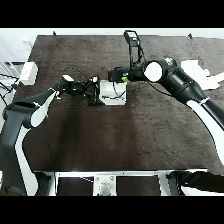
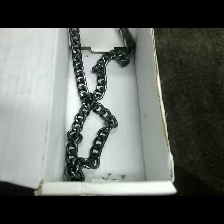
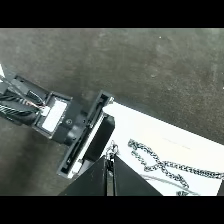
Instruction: Fold the box and place the chain.
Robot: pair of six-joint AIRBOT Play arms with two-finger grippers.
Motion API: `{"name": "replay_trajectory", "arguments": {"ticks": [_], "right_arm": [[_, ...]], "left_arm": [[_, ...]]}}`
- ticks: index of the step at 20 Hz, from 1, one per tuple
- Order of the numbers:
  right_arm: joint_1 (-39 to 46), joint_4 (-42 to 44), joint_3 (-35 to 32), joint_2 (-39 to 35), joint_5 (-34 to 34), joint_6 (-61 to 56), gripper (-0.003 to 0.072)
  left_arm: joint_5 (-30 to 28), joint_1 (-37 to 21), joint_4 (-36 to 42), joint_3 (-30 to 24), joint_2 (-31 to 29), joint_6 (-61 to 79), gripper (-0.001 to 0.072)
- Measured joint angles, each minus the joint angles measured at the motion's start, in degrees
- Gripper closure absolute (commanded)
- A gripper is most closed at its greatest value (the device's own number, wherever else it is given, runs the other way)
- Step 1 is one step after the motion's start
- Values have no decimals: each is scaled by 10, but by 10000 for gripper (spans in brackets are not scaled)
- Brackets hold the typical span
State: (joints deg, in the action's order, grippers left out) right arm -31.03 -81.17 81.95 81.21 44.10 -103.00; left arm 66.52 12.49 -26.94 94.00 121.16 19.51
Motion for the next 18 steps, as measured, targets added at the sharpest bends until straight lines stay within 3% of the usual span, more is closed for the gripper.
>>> {"name": "replay_trajectory", "arguments": {"ticks": [5,6,7,8,11,18], "right_arm": [[8,-7,-46,51,-53,0,672],[10,-7,-55,66,-73,1,549],[12,-7,-61,79,-90,1,288],[14,-7,-65,91,-106,1,160],[29,-10,-72,99,-125,2,162],[123,-83,-107,43,-94,-3,162]], "left_arm": [[0,0,0,0,0,0,236],[0,0,0,0,0,0,236],[0,0,0,0,0,0,236],[0,0,0,0,0,0,235],[0,0,0,0,0,0,235],[0,0,0,0,0,0,236]]}}
